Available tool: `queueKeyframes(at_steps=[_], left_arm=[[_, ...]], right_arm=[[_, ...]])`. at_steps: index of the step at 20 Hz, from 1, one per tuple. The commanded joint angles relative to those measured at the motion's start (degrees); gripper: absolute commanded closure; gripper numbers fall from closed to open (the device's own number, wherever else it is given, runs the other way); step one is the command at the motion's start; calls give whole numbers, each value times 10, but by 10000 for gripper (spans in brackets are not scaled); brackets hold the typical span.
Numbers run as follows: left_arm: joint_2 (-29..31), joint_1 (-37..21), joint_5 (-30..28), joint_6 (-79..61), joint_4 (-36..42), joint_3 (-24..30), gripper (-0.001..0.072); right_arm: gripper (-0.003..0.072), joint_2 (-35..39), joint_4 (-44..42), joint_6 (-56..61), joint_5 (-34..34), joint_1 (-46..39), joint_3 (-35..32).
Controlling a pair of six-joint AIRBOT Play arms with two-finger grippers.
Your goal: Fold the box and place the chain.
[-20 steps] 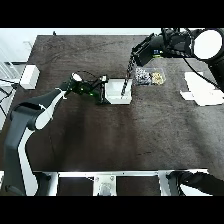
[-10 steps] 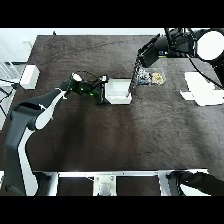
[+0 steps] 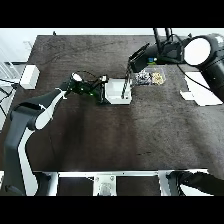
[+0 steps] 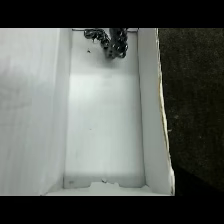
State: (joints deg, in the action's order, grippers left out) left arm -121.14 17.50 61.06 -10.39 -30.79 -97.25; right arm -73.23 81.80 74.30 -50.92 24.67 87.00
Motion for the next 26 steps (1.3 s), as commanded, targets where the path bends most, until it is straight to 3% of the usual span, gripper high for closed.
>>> queueKeyframes(at_steps=[1, 14, 15, 16, 17, 23, 26], left_arm=[[0, 0, 0, 0, 0, 0, 238], [0, 0, 0, 0, 0, 0, 237], [0, 0, 0, 0, 0, 0, 238], [0, 0, 0, 0, 0, 0, 238], [0, 0, 0, 0, 0, 0, 237], [0, 0, 0, 0, 0, 0, 238], [0, 0, 0, 0, 0, 0, 237]], right_arm=[[677, -15, -25, 1, 56, 18, -27], [664, -178, -51, 1, 170, 17, -155], [534, -182, -50, 1, 170, 16, -155], [325, -180, -47, 1, 171, 12, -154], [225, -175, -41, 1, 170, 7, -152], [228, -91, -38, 6, 170, -73, -151], [228, -88, -39, 50, 170, -124, -153]])
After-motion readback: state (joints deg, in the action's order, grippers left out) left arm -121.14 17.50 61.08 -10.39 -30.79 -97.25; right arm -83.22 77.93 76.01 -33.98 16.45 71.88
